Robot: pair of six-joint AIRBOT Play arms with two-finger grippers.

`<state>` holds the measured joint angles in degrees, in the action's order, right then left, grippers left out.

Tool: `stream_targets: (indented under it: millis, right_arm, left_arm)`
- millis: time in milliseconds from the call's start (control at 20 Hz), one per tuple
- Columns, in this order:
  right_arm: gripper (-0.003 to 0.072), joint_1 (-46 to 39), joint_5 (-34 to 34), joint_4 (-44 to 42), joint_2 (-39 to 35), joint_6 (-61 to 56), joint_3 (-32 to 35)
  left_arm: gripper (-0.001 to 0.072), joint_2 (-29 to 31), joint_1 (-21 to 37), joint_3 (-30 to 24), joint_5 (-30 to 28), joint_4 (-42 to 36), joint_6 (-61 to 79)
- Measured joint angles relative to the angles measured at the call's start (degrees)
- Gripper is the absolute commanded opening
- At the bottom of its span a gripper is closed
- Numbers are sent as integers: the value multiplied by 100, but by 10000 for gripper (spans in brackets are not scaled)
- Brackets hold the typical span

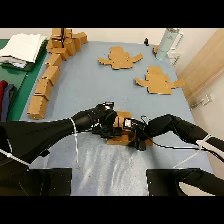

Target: Fold the box.

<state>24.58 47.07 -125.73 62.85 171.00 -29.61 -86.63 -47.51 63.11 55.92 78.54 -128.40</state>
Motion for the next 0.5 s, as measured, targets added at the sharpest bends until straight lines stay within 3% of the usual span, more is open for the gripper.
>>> stream_targets:
  millis: [50, 400, 500]
  right_arm:
    - [580, 0, -9, 0, 0, 2, -2]
    - [580, 0, -11, -4, 0, 2, -2]
    - [580, 0, -11, -4, 0, 2, -2]
  left_arm:
    - [325, -2, 0, 0, -22, -31, 33]
    - [326, -7, -7, 227, 391, 33, 0]
    - [230, -7, -7, 326, 514, 162, -26]
